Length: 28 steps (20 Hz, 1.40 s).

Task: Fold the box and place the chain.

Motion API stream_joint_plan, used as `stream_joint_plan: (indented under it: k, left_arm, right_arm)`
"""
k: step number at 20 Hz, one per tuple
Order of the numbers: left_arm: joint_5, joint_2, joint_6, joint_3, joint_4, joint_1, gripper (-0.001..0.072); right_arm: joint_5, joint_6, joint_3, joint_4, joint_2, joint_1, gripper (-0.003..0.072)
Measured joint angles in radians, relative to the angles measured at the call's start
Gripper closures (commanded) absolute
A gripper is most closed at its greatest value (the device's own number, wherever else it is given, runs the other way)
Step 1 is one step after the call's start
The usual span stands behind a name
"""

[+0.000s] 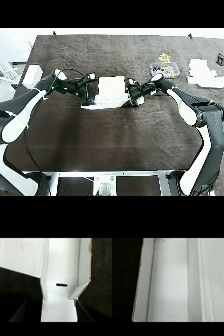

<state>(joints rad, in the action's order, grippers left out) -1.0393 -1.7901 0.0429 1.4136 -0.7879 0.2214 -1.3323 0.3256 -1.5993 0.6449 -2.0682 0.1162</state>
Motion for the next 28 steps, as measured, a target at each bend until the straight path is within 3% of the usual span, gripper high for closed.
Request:
stream_joint_plan:
  k: [8,20,22,25,26,27,28]
  left_arm:
    - [-0.051,-0.001,-0.066,0.000,0.003,0.008,-0.0003]
    - [-0.004,-0.017,-0.095,0.000,-0.022,0.040,0.0009]
    - [0.000,-0.017,-0.095,0.000,-0.024,0.040,0.0167]
    - [0.000,-0.017,-0.096,0.000,-0.026,0.040,0.0188]
    - [0.000,-0.017,-0.096,0.000,-0.026,0.040,0.0253]
    - [0.000,-0.017,-0.096,0.000,-0.026,0.040,0.0374]
    - [0.000,-0.017,-0.097,0.000,-0.024,0.040,0.0415]
  right_arm:
    - [0.000,0.000,0.000,0.000,0.000,0.000,0.0095]
    - [0.000,0.000,0.000,0.000,0.000,0.000,0.0095]
    - [0.000,0.000,0.000,0.000,0.000,0.000,0.0095]
    - [0.000,0.000,0.000,0.000,0.000,0.000,0.0095]
    - [0.000,0.000,0.000,0.000,0.000,0.000,0.0095]
    - [0.000,0.000,0.000,0.000,0.000,0.000,0.0095]
    - [0.000,0.000,0.000,0.000,0.000,0.000,0.0095]
